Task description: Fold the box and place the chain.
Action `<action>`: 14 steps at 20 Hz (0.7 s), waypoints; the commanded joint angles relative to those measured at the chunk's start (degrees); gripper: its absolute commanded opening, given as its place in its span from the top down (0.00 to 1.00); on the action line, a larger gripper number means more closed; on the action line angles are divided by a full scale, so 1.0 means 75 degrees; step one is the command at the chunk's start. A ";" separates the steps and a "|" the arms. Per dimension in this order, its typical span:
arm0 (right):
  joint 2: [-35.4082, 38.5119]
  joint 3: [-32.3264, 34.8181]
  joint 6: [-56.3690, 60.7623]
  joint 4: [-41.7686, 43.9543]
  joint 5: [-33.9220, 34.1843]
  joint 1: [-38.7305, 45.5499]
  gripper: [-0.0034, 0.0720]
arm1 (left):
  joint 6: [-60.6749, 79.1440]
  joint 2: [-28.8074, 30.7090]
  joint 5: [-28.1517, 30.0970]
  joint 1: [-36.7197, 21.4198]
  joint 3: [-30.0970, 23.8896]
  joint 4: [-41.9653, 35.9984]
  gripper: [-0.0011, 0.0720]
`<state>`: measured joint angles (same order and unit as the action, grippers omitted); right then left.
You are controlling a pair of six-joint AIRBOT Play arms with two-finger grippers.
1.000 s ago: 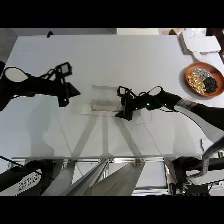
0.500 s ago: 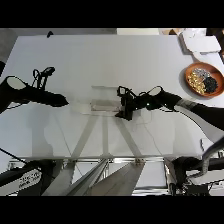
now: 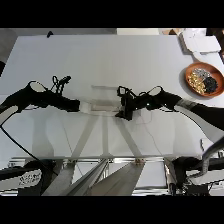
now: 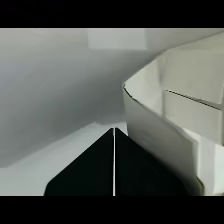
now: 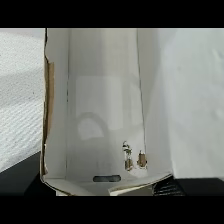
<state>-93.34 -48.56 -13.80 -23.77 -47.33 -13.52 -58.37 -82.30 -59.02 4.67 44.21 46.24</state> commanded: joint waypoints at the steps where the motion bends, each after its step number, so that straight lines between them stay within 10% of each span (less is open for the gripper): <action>1: 0.0000 0.0000 0.0003 0.0000 0.0000 -0.0006 0.26 | 0.0233 -0.0047 -0.0169 0.0175 -0.0006 -0.0481 0.97; 3: 0.0000 0.0000 0.0003 0.0000 0.0000 -0.0006 0.26 | 0.0210 -0.0017 -0.0143 0.0169 -0.0006 -0.0743 0.95; 6: 0.0000 0.0000 0.0003 0.0000 0.0000 -0.0006 0.26 | 0.0210 0.0105 -0.0009 0.0169 -0.0006 -0.0912 0.51; 14: 0.0000 0.0000 0.0003 0.0000 0.0000 -0.0006 0.26 | 0.0221 0.0632 0.0067 0.0163 -0.0006 -0.0918 0.41</action>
<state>-93.34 -48.58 -13.78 -23.77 -47.33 -13.52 -56.77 -78.78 -58.74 5.87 44.18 39.55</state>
